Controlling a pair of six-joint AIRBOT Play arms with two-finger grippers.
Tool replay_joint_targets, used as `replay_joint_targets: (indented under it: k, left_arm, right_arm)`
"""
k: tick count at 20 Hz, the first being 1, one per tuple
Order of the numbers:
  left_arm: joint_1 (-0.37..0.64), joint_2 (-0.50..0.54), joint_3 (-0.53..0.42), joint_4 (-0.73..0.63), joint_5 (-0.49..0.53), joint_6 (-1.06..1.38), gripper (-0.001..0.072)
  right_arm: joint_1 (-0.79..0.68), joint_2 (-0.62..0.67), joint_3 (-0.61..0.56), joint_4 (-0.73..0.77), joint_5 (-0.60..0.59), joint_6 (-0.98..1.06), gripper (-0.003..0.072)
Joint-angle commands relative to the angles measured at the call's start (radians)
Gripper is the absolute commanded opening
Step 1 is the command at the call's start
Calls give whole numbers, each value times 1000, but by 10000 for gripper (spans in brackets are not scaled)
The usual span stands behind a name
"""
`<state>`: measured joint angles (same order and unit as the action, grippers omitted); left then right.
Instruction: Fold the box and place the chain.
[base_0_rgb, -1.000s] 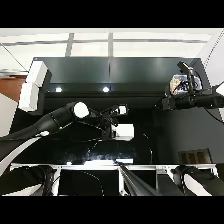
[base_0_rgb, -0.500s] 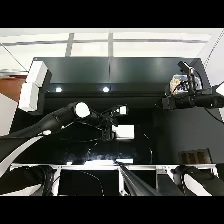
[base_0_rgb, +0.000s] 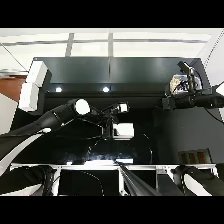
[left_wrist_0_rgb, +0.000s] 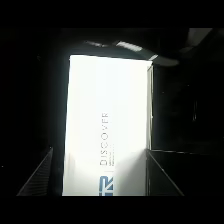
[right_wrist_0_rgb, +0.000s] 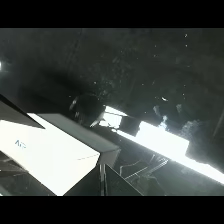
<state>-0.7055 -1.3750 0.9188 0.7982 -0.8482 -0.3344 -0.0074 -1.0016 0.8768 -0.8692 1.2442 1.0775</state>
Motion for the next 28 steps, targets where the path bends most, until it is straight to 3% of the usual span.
replay_joint_targets:
  k: [1,9,14,23,24,25,26,28]
  left_arm:
    - [4,4,16,32,-32,-34,707]
    - [-26,3,15,57,-49,-63,711]
    - [-58,1,14,114,3,-98,712]
    - [-67,-67,13,168,9,-168,694]
    - [-66,-72,13,187,2,-188,664]
    - [-66,-72,13,200,2,-205,529]
    - [-63,-69,16,213,-2,-235,346]
    - [-45,-46,17,238,-6,-290,326]
  right_arm:
    - [0,0,0,0,11,1,37]
    - [0,0,0,0,8,1,36]
    - [0,0,0,0,8,1,36]
    - [0,0,0,1,-7,1,36]
    - [0,0,0,1,-11,1,37]
    - [0,0,1,1,-14,1,36]
    - [-1,0,0,1,-16,1,36]
    - [-1,0,1,1,-16,1,36]
